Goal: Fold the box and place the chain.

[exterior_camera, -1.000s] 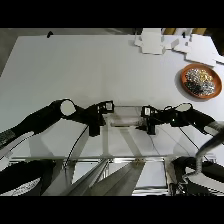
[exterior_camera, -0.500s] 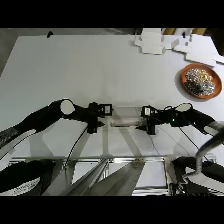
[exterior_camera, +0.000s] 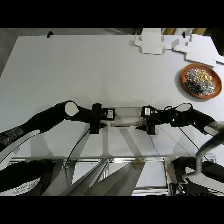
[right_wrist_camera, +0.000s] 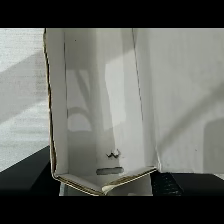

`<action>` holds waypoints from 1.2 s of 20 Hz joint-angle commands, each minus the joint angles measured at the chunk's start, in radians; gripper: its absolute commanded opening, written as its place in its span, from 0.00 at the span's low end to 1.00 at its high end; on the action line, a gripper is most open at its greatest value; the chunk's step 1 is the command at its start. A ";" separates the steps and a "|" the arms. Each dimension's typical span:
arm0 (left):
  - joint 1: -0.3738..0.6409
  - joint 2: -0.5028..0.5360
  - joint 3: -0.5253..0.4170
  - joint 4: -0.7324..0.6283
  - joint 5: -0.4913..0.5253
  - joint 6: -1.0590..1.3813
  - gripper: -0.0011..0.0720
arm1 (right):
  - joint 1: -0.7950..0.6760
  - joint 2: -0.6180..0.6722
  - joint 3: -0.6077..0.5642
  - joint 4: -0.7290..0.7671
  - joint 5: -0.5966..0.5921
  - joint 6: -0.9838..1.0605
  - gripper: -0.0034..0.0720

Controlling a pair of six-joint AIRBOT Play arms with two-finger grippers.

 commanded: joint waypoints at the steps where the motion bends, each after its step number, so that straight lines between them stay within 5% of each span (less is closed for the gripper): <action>1: -0.030 -0.009 0.000 -0.087 -0.011 0.006 0.37 | 0.000 0.000 0.000 0.000 0.000 0.000 0.59; 4: -0.031 -0.018 0.000 -0.104 -0.010 0.006 0.37 | 0.000 0.000 0.000 0.000 0.000 0.000 0.59; 7: -0.030 -0.018 0.000 -0.109 0.010 0.006 0.23 | 0.000 0.000 0.000 0.000 0.000 0.000 0.59; 19: -0.056 -0.043 0.000 -0.163 0.069 0.007 0.19 | 0.000 0.000 0.000 0.000 0.000 0.000 0.59; 21: -0.071 -0.061 0.000 -0.188 0.080 0.007 0.23 | 0.000 0.000 0.000 0.000 0.000 0.000 0.59; 23: -0.083 -0.069 0.000 -0.219 0.099 0.017 0.49 | 0.000 0.000 0.000 0.000 0.000 0.000 0.59; 24: -0.085 -0.068 0.000 -0.229 0.098 0.022 0.54 | 0.000 0.000 0.000 0.000 0.000 0.000 0.59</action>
